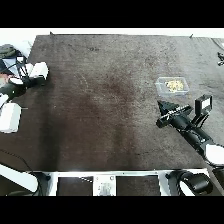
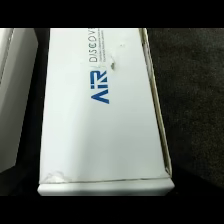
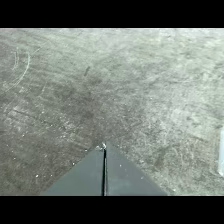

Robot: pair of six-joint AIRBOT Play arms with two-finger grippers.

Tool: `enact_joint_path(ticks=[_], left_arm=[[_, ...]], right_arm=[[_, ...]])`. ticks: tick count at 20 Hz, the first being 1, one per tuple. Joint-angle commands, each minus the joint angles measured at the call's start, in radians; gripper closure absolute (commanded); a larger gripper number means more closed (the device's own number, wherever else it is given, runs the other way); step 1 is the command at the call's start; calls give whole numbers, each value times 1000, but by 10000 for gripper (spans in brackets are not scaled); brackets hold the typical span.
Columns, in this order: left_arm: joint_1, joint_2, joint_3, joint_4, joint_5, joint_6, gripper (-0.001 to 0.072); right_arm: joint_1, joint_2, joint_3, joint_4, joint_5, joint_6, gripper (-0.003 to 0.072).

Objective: Fold the box and place the chain.

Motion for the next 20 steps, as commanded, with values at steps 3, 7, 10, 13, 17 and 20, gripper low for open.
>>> enact_joint_path(ticks=[3, 7, 10, 13, 17, 20], left_arm=[[0, 7, 0, 0, 14, 2, -6], [0, 29, 0, 0, 18, 14, -11], [0, 41, 2, 0, 5, 15, -11], [0, 54, 1, 0, -28, 15, -11], [0, 175, 1, 0, -69, 15, 72], [0, 309, 0, 0, -154, 29, 554]], right_arm=[[0, 1, 1, 0, -37, 0, 698], [0, 1, 1, 0, -44, 0, 698], [0, 1, 11, 0, -44, 0, 698], [0, 1, 29, -1, -54, -1, 698], [0, 1, 37, -1, -89, 0, 699], [1, 1, 37, 0, -84, 0, 699]])
